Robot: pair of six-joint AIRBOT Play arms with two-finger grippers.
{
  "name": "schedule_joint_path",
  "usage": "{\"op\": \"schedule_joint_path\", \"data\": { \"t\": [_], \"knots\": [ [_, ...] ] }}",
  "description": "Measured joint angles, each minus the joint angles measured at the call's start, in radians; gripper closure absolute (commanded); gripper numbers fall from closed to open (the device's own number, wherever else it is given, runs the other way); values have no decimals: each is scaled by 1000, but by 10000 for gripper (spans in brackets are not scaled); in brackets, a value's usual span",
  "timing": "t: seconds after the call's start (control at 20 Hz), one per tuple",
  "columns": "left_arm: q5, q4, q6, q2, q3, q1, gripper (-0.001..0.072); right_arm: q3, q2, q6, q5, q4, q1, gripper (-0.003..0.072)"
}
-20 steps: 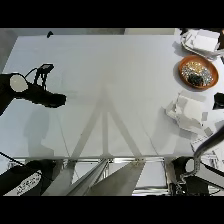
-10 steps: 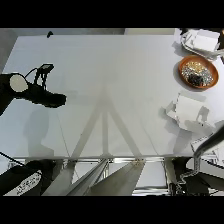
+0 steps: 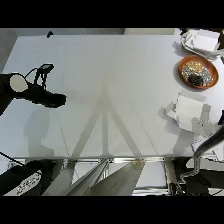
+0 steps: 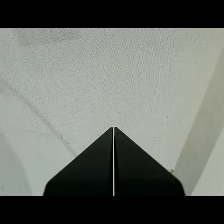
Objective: Fold the box and place the chain.
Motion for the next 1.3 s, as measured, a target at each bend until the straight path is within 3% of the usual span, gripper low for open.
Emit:
{"op": "schedule_joint_path", "data": {
  "t": [0.05, 0.35, 0.6, 0.95, 1.3],
  "knots": [
    [0, 0, 0, 0, 0, 0, 699, 0, -15, -8, 8, 8, 0, 671],
    [0, 0, 0, 0, 0, 0, 699, -1, -34, -110, 62, 168, 24, 676],
    [0, 0, 0, 0, 0, 0, 699, -61, 78, -238, 40, 355, 155, 676],
    [0, 0, 0, 0, 0, 0, 699, -413, 370, -432, -196, 768, 316, 676],
    [14, -11, 0, 0, 0, 0, 698, -667, 514, -462, -398, 911, 565, 675]
  ]
}}
